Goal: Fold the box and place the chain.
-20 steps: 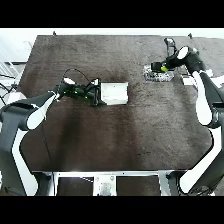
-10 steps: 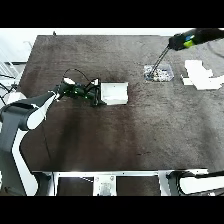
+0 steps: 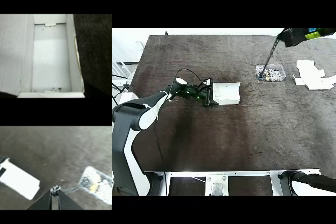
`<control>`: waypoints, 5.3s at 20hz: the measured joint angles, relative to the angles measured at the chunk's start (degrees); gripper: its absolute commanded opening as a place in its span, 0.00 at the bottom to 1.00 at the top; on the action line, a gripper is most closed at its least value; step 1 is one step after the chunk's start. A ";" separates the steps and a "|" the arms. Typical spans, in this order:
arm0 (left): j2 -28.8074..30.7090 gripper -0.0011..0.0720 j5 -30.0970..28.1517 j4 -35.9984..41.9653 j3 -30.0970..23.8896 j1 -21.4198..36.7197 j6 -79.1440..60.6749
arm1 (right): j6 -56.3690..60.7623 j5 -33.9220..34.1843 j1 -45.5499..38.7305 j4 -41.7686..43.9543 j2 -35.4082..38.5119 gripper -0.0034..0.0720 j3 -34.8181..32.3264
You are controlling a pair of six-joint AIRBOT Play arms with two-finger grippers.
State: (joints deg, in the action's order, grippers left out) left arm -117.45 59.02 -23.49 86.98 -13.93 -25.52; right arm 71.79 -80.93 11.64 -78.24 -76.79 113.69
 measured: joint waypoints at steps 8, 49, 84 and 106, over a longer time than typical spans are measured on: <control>0.00 0.59 0.00 -0.02 0.00 0.00 0.00 | -0.63 -1.25 12.00 0.04 0.57 0.05 -8.66; 0.00 0.59 0.00 0.00 0.00 0.00 0.00 | 7.21 55.43 -9.62 18.27 -23.87 0.74 -37.57; 0.00 0.59 0.04 0.00 0.00 0.00 0.02 | 20.87 30.99 17.18 -10.56 7.43 0.05 -35.69; 0.00 0.59 0.09 0.02 0.00 0.00 0.00 | 35.50 50.14 25.03 -12.35 -10.93 0.19 -42.75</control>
State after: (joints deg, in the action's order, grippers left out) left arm -117.45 59.11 -23.46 86.98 -13.93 -25.52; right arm 107.28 -30.79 36.67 -90.59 -87.72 70.94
